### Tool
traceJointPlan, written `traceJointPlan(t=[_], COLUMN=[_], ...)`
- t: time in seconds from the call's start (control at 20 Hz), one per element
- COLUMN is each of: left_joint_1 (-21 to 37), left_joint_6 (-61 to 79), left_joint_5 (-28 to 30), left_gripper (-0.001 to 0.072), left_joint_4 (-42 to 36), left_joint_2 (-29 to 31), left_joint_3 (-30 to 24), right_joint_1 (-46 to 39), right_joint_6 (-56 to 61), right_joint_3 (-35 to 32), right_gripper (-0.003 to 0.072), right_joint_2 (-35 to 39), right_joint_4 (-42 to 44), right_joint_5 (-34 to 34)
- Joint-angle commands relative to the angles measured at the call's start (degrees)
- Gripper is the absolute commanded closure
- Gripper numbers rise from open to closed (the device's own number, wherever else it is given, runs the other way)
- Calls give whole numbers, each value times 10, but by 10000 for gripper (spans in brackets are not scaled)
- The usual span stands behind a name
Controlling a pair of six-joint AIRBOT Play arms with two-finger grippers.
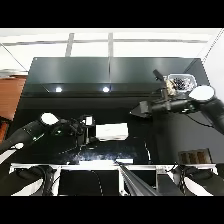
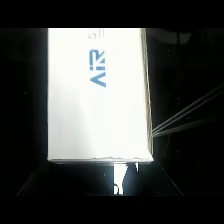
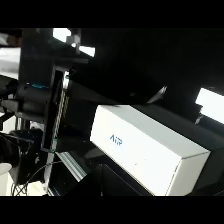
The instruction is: Fold the box and place the chain.
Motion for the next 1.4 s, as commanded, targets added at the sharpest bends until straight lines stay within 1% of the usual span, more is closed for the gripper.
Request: traceJointPlan(t=[0.0, 0.15, 0.25, 0.3, 0.4, 0.5, 0.55, 0.7, 0.9, 1.05, 1.15, 1.35], left_joint_1=[1, 2, 1, 1, -2, -13, -22, -60, -118, -137, -137, -141], left_joint_6=[-52, -148, -249, -286, -298, -297, -297, -297, -294, -294, -287, -285], left_joint_5=[-3, -5, -17, -33, -59, -57, -43, 32, 41, 43, 43, 43], left_gripper=[-11, -11, -11, -11, -11, -11, -11, -10, -10, -9, -9, -10], left_joint_4=[25, 101, 139, 137, 111, 89, 89, 89, 92, 88, 87, 90], left_joint_2=[31, 93, 141, 161, 190, 195, 189, 147, 52, -4, -18, -21], left_joint_3=[1, 1, 1, 1, 2, 5, 10, 27, 85, 118, 120, 120], right_joint_1=[-42, -46, -46, -46, -46, -46, -46, -46, -46, -46, -46, -46], right_joint_6=[3, 3, -1, -5, -6, -6, -6, -6, -6, -6, -6, -6], right_joint_3=[1, 1, 1, 1, 1, 1, 1, 1, 1, 1, 1, 1], right_gripper=[663, 663, 663, 663, 663, 663, 663, 663, 663, 663, 663, 663], right_joint_2=[25, 25, 25, 25, 25, 25, 25, 25, 25, 25, 25, 25], right_joint_4=[-8, -10, -11, -11, -12, -12, -12, -12, -12, -12, -13, -32], right_joint_5=[32, 38, 37, 36, 27, 17, 14, 14, 14, 16, 17, 16])
